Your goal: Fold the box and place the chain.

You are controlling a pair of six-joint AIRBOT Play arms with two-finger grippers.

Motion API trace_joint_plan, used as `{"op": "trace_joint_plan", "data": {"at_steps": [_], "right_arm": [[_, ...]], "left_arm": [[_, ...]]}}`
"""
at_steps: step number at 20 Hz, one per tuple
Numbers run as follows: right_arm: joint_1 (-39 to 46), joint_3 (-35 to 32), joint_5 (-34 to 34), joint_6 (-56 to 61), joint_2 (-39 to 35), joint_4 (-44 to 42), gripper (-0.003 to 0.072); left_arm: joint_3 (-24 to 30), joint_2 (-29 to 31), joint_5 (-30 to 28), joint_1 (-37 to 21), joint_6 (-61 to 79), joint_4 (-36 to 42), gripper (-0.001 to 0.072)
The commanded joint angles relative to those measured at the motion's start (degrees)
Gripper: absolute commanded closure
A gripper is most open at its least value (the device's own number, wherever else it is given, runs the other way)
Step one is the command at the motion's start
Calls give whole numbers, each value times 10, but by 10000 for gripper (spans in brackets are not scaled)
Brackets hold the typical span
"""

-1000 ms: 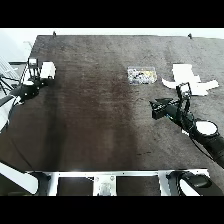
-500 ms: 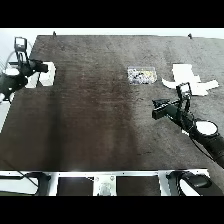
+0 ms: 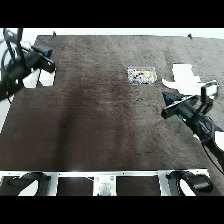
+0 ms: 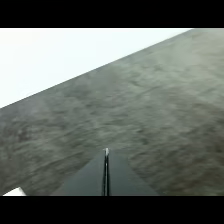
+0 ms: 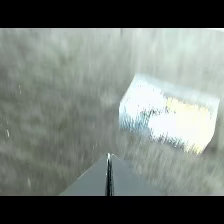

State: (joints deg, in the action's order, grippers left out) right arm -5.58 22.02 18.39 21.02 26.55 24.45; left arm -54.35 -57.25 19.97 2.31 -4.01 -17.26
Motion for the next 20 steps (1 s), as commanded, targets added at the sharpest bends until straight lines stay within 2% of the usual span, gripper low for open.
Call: {"op": "trace_joint_plan", "data": {"at_steps": [1,4,6,8,10,13,20], "right_arm": [[0,-32,0,0,-95,0,684],[0,-98,0,6,-158,0,683],[0,-140,0,34,-187,0,683],[0,-175,1,41,-199,0,682],[0,-199,0,41,-200,0,682],[0,-208,0,41,-200,0,682],[0,-208,0,41,-200,0,682]], "left_arm": [[138,131,-12,61,123,113,696],[277,231,-11,87,295,304,696],[363,285,9,87,397,427,696],[433,325,18,87,467,509,696],[480,350,21,87,480,539,694],[500,356,14,87,469,537,690],[499,356,18,87,464,537,689]]}}
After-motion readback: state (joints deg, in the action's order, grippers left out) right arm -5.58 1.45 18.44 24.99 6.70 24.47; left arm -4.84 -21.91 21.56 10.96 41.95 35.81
